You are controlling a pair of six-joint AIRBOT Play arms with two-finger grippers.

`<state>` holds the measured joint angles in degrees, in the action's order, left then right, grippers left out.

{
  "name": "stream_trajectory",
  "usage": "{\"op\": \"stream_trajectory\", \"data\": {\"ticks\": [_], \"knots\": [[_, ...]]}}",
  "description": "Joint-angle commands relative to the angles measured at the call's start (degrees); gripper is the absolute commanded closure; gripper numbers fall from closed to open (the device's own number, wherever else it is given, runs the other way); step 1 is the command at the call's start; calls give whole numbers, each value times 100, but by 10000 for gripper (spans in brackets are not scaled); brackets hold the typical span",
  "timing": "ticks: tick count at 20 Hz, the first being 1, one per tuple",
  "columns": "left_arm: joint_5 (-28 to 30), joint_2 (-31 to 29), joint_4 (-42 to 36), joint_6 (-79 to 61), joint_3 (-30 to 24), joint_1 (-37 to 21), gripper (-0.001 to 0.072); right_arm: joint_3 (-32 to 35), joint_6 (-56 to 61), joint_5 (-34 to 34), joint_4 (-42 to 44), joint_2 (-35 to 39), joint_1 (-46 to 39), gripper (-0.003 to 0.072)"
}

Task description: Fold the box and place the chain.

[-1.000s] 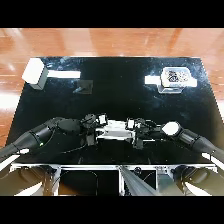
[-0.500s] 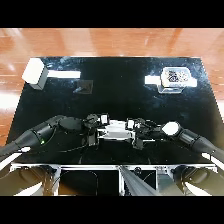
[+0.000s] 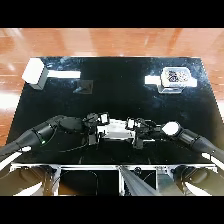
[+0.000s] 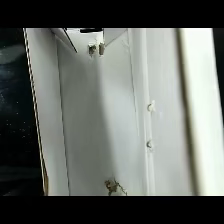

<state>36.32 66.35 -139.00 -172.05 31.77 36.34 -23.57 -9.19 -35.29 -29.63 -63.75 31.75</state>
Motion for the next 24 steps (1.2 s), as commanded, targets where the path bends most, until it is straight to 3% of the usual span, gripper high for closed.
{"op": "stream_trajectory", "data": {"ticks": [1, 3, 5, 7, 9, 17, 24], "knots": [[-26, 2, 2, -2, 4, 0, 377, -4, -4, -9, 2, -4, 4, 86], [-31, 2, 0, 0, 4, 0, 245, -4, -4, -9, 2, -4, 4, 86], [-35, 2, 2, -2, 4, 0, 236, -4, -4, -9, 2, -4, 4, 86], [9, -2, 31, 0, 7, -4, 430, -4, -4, -9, 2, -7, 4, 87], [13, -31, 63, 0, 7, -28, 691, -4, -4, -9, 2, -13, 4, 86], [264, -745, 857, 2052, 7, -785, 689, -4, -4, -9, 2, -13, 4, 86], [1303, -1014, 1204, 5650, 7, -2026, 690, -4, -4, -7, 2, -15, 4, 86]]}}
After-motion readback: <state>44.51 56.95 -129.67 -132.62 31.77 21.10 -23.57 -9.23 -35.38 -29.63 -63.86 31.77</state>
